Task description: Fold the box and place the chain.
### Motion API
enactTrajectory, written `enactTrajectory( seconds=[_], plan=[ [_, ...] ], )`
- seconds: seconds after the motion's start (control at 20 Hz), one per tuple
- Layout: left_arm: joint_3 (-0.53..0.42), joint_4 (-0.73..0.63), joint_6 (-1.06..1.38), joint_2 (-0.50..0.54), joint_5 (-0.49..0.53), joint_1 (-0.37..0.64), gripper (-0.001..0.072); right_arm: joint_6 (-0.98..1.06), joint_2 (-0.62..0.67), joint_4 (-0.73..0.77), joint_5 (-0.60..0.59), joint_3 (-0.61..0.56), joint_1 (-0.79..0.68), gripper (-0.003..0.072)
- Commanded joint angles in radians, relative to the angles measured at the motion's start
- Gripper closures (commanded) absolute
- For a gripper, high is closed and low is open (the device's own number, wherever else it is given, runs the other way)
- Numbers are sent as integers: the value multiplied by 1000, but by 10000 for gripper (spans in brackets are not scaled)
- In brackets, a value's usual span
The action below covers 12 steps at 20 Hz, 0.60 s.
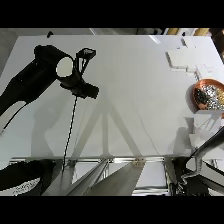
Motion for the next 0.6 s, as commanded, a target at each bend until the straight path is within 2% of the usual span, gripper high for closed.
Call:
enactTrajectory(
  seconds=[0.0,0.05,0.1,0.2,0.3,0.55],
  plan=[
    [0,0,0,1,0,1,700,-1,-47,29,0,1,-15,426],
    [0,0,0,1,0,1,700,-1,-56,39,29,1,-15,518],
    [0,0,0,1,0,1,700,-1,-55,44,62,1,-14,674],
    [0,0,0,1,0,1,700,0,-40,79,135,1,0,669],
    [0,0,0,1,1,1,700,-2,7,179,169,1,57,669],
    [0,0,0,1,1,1,700,-56,181,466,183,-6,357,670]
  ],
)
